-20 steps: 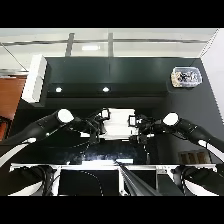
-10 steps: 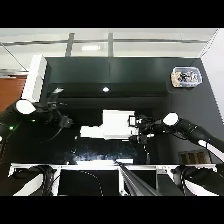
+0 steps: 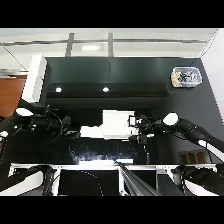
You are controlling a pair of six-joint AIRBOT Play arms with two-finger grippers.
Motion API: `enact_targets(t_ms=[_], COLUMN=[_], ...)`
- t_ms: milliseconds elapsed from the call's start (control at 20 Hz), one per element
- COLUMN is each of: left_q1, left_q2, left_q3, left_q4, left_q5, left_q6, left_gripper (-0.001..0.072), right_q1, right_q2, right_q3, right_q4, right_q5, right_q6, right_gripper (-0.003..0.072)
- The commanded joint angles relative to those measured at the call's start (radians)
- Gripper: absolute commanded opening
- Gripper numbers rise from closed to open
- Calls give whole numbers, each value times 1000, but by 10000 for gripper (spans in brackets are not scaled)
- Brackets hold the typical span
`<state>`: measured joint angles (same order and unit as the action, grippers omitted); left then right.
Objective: Fold the box and place the chain.
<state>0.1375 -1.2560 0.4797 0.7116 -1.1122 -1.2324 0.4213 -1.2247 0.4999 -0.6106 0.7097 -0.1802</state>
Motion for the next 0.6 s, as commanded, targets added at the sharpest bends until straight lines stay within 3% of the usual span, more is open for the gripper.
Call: enact_targets(t_ms=[0,300,550], left_q1=[-34,-137,-193], left_q2=[-92,-97,-97], left_q3=[-8,-8,-8], left_q4=[-112,-104,-201], left_q5=[-14,13,34], left_q6=[71,115,220], left_gripper=[28,28,28], right_q1=[0,0,0], right_q2=[0,0,0], right_q3=[0,0,0], right_q4=[0,0,0], right_q5=[0,0,0], right_q6=[0,0,0], right_gripper=[425,425,425])
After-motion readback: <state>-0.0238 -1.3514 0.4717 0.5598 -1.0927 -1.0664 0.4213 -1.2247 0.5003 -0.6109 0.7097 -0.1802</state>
